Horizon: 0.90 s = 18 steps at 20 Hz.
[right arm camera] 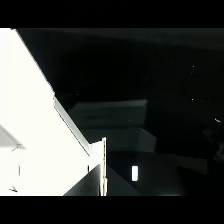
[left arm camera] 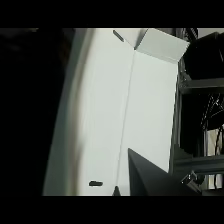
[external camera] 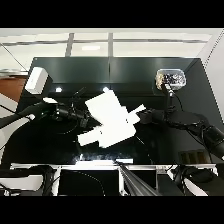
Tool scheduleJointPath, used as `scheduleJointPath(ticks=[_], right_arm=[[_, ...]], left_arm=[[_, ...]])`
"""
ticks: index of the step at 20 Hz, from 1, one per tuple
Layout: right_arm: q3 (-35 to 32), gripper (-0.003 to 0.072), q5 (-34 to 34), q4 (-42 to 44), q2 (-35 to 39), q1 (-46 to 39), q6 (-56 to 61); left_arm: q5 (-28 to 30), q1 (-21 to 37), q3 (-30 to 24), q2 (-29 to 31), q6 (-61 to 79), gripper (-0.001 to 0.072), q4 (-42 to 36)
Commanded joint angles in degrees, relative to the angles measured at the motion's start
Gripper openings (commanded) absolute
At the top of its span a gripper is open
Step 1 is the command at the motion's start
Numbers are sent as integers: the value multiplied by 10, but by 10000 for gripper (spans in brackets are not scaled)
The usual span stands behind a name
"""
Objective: Fold the box and place the chain.
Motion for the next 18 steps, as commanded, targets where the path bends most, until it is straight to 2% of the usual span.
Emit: scheduleJointPath(ticks=[1, 3, 6, 7, 8, 9, 12, 15, 18], right_arm=[[0, 21, -5, 0, 0, 2, 0], [0, 21, -5, -1, 0, 2, 0], [0, 30, -8, -3, 0, 2, 1], [0, 226, -10, -5, 0, -1, 1], [2, 552, -20, -9, 1, -11, 1], [8, 698, -39, -24, 5, -32, 0], [63, 700, -99, -125, 33, -122, 0], [123, 699, -111, -191, 52, -200, 0], [142, 699, -94, -231, 52, -229, -1]], left_arm=[[-26, -4, 30, -14, -3, 283, 45], [-28, -7, 33, -15, -4, 263, 47], [-30, -7, 36, -15, -5, 32, 66], [-30, -7, 38, -15, -10, 32, 75], [-30, -7, 41, -14, -12, 31, 85], [-30, -7, 47, -13, -12, 29, 99], [-9, -7, 60, 7, -11, 27, 136], [40, -21, 57, 62, 9, 25, 170], [164, -74, 15, 143, 61, 26, 190]])
